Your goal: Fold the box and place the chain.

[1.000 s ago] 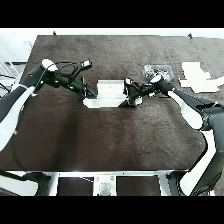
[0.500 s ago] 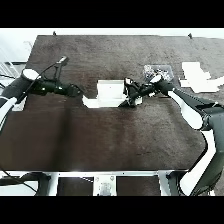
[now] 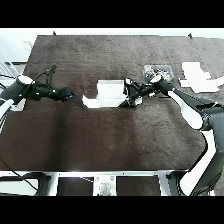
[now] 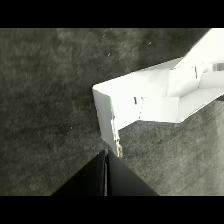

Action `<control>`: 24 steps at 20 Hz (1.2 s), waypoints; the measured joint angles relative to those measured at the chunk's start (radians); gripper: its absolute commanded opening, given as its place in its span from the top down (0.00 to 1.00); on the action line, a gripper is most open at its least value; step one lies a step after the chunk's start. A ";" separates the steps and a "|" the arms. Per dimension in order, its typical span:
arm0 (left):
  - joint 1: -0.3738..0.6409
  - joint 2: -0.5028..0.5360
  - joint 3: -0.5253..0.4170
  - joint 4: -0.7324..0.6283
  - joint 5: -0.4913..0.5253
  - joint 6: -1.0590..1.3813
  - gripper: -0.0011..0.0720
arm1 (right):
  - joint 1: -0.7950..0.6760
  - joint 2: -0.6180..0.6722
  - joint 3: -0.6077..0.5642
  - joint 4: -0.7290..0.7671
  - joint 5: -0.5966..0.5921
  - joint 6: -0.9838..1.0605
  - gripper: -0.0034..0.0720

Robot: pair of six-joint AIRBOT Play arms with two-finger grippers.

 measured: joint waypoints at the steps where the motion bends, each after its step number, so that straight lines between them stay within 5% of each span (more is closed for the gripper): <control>1: 0.002 -0.005 0.000 0.001 -0.002 -0.019 0.96 | 0.000 0.000 0.000 0.000 0.000 0.000 0.29; 11: -0.009 -0.121 -0.001 -0.089 -0.013 -0.092 0.96 | 0.000 0.000 0.000 0.000 0.000 0.000 0.29; 24: -0.149 -0.240 0.060 -0.211 0.043 -0.060 0.96 | 0.000 0.000 0.000 0.000 0.000 0.000 0.29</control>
